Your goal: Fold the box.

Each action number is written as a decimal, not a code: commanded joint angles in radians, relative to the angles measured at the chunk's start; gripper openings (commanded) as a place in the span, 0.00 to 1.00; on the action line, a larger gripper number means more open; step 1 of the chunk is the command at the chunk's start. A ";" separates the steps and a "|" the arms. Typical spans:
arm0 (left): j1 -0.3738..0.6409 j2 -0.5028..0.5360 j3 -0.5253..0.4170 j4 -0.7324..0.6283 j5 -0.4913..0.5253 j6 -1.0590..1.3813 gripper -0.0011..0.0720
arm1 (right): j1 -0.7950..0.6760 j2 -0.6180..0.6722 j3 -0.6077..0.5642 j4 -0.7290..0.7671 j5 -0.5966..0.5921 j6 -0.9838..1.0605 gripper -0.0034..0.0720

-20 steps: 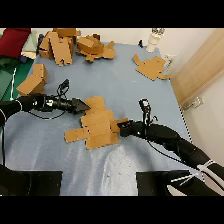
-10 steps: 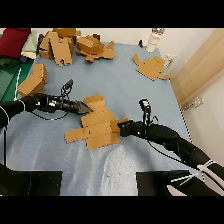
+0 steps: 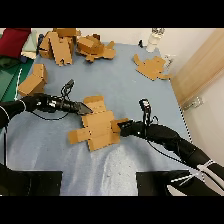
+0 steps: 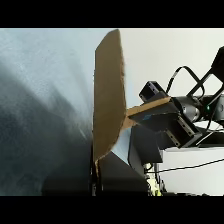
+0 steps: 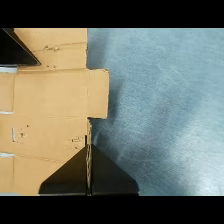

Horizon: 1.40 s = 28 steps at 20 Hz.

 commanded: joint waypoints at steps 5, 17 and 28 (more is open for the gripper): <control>0.000 -0.021 0.001 0.000 -0.046 0.089 0.03 | 0.000 0.001 0.000 0.000 0.026 0.039 0.36; -0.180 0.143 0.012 0.087 -0.009 0.344 0.03 | -0.088 0.003 0.051 -0.026 0.141 0.293 0.34; -0.247 0.316 -0.225 -0.011 0.240 0.719 0.03 | -0.088 0.003 0.061 -0.075 0.116 0.293 0.34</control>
